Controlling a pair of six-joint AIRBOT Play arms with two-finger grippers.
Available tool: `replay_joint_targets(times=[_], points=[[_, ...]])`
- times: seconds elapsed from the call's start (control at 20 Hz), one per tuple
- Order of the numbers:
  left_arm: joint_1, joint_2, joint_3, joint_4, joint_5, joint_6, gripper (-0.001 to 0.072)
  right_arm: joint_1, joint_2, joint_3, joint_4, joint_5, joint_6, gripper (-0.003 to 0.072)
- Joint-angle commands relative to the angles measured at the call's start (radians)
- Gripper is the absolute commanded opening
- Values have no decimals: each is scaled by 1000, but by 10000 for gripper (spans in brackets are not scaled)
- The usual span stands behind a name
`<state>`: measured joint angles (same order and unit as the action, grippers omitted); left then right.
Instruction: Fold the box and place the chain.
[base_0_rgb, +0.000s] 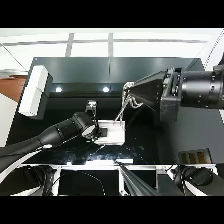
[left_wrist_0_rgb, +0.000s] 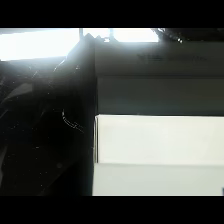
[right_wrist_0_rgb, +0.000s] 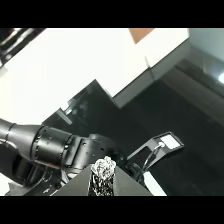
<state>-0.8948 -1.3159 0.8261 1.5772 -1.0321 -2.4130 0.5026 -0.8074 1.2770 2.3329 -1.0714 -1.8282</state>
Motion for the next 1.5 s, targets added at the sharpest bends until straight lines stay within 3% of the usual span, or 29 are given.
replay_joint_targets(times=[0.0, 0.5, 0.9, 1.2, 1.35, 1.45], points=[[0, 0, 0, 0, 1, 0, 31, 3, -3, 0, -43, 5, 23, 21], [0, 0, 0, 0, 2, 0, 30, 6, -19, -8, -83, -64, 54, 21], [0, 0, 0, 0, 2, 0, 30, 79, -23, -171, -53, -35, 91, 21], [0, 0, 0, 0, 2, 0, 30, 79, -24, -214, -152, -76, 136, 21], [0, 0, 0, 0, 2, 0, 30, 79, -24, -304, -213, -95, 209, 21], [0, 0, 0, 0, 2, 0, 30, 79, -24, -382, -162, -59, 217, 22]])
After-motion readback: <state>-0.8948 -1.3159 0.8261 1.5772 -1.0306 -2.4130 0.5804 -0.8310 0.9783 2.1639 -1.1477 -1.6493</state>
